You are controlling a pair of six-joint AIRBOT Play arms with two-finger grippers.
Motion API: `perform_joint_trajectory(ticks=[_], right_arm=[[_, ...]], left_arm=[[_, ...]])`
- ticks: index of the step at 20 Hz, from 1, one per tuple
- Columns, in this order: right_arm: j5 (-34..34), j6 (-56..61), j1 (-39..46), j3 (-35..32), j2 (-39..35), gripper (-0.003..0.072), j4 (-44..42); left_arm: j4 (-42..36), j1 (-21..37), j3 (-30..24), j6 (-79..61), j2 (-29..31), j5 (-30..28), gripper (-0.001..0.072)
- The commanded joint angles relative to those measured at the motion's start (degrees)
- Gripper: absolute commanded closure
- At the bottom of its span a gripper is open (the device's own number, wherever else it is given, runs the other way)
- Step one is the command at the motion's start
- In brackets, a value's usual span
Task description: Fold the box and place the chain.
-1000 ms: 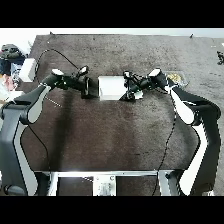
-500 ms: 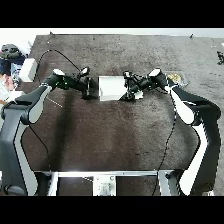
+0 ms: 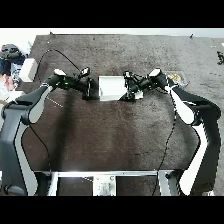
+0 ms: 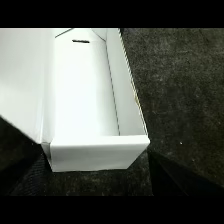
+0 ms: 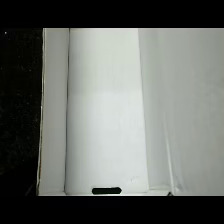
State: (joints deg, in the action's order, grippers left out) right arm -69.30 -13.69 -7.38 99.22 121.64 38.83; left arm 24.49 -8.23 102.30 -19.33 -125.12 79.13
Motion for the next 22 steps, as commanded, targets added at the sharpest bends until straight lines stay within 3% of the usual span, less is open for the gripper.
perform_joint_trajectory(ticks=[1, 9, 19, 22], right_arm=[[0.1, 0.0, 0.0, 0.0, 0.0, 0.0340, 0.0], [0.1, 0.0, 0.0, 0.0, 0.0, 0.0340, 0.0], [0.1, 0.0, 0.0, 0.0, 0.0, 0.0340, 0.0], [0.1, 0.0, 0.0, 0.0, 0.0, 0.0340, 0.0]], left_arm=[[0.3, -0.1, 0.0, -0.2, 0.0, 0.8, -0.0011], [-0.3, -3.7, 0.0, -0.2, 0.0, -9.1, -0.0011], [-0.7, -3.7, -1.7, -0.5, -0.4, -12.8, -0.0011], [-2.6, -3.7, -2.1, -4.0, -0.4, -11.1, -0.0011]])
